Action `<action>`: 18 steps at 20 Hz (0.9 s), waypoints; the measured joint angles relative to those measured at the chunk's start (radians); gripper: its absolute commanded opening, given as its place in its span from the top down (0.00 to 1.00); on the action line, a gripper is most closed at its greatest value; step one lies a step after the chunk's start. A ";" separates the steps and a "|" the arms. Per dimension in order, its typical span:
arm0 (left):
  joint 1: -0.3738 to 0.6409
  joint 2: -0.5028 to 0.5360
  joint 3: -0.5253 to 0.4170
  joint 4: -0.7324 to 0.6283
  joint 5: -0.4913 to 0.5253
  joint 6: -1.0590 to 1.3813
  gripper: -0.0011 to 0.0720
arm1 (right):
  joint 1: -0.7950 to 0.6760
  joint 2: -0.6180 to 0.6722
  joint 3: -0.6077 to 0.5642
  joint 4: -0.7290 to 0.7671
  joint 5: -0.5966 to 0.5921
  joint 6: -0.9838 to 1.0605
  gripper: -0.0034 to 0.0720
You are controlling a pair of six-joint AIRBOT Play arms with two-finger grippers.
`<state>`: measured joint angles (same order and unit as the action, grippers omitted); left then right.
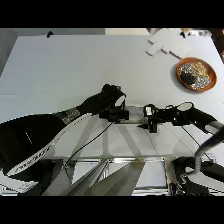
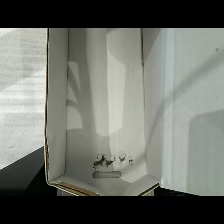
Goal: Fold the box and place the chain.
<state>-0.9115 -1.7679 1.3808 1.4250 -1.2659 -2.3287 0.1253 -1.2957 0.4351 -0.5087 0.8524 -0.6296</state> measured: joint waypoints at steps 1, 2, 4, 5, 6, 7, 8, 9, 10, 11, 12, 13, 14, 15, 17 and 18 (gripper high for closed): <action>0.000 0.000 0.000 0.000 -0.001 0.000 0.86 | 0.000 0.000 0.000 0.000 0.000 0.000 0.42; 0.000 0.000 0.000 0.000 -0.002 0.000 0.86 | 0.000 0.000 0.000 0.000 0.000 0.000 0.42; 0.000 0.000 0.000 0.000 -0.003 0.000 0.86 | 0.000 0.000 0.000 0.000 0.000 0.000 0.42; 0.000 0.000 0.000 0.000 -0.004 -0.001 0.93 | 0.000 0.000 0.000 0.000 0.000 0.000 0.42; 0.000 0.000 0.000 -0.001 -0.003 -0.004 0.98 | 0.000 0.000 0.000 0.000 0.000 0.002 0.42; 0.000 0.000 0.000 -0.001 -0.004 -0.005 0.98 | 0.000 0.000 -0.001 0.001 0.000 0.002 0.42; 0.000 0.000 0.000 -0.001 -0.005 -0.005 0.98 | 0.000 0.000 -0.001 0.001 0.000 0.002 0.42; 0.000 0.000 0.000 -0.001 -0.006 -0.005 0.98 | 0.000 0.000 -0.001 0.001 0.000 0.002 0.42; 0.000 0.000 0.000 -0.001 -0.008 -0.004 0.93 | 0.000 0.000 -0.001 0.001 0.000 0.002 0.42; 0.000 0.000 0.000 0.000 -0.010 -0.001 0.79 | 0.000 0.000 -0.001 0.001 0.000 0.002 0.42; 0.000 0.000 0.000 0.006 -0.017 0.000 0.60 | 0.000 0.000 -0.001 0.000 0.001 0.000 0.42; 0.000 0.000 0.000 0.013 -0.025 0.002 0.41 | 0.000 0.000 -0.001 -0.001 0.001 0.000 0.42; 0.001 0.000 0.000 0.015 -0.038 0.001 0.31 | 0.000 0.000 -0.001 -0.001 0.001 0.000 0.42; 0.001 0.001 0.000 0.017 -0.043 0.001 0.25 | 0.000 0.000 -0.001 -0.001 0.002 0.000 0.42; 0.001 0.005 0.000 0.013 -0.045 0.000 0.25 | 0.000 0.000 -0.001 -0.002 0.002 0.000 0.42; 0.001 0.010 0.001 -0.021 -0.019 -0.002 0.25 | 0.000 0.000 -0.001 -0.002 0.002 0.000 0.42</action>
